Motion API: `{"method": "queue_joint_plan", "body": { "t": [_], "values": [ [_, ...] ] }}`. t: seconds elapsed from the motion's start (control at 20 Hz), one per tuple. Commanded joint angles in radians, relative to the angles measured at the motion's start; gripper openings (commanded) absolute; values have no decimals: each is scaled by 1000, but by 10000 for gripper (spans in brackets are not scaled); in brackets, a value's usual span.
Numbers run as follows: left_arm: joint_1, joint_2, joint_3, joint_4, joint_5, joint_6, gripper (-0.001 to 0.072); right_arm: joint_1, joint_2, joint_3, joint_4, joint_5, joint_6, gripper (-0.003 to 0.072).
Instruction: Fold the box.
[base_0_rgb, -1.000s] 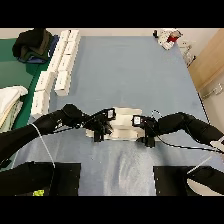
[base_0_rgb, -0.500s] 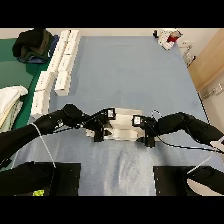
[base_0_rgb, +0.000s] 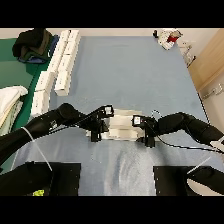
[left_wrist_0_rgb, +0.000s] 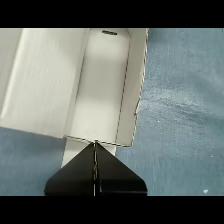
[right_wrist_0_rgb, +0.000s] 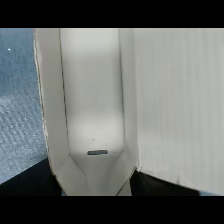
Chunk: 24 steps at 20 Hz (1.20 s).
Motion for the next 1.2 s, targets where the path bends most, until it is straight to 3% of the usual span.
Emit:
{"method": "queue_joint_plan", "body": {
  "t": [0.0,0.25,0.4,0.6,0.75,1.0,1.15],
  "values": [
    [27,100,0,142,3,-281,12,0,0,1,0,0,1,510],
    [203,222,0,331,-11,-891,12,0,0,1,0,0,1,510],
    [401,224,-1,416,-161,-1173,12,0,0,1,0,0,0,509],
    [608,159,-2,372,-356,-1185,12,0,0,1,0,0,0,510],
    [594,92,-24,251,-372,-1095,11,0,0,1,0,0,1,510],
    [443,-50,-63,161,-230,-1067,12,0,0,1,0,0,0,510],
    [363,-121,-62,31,-192,-971,11,0,0,1,0,0,0,510]
  ]
}}
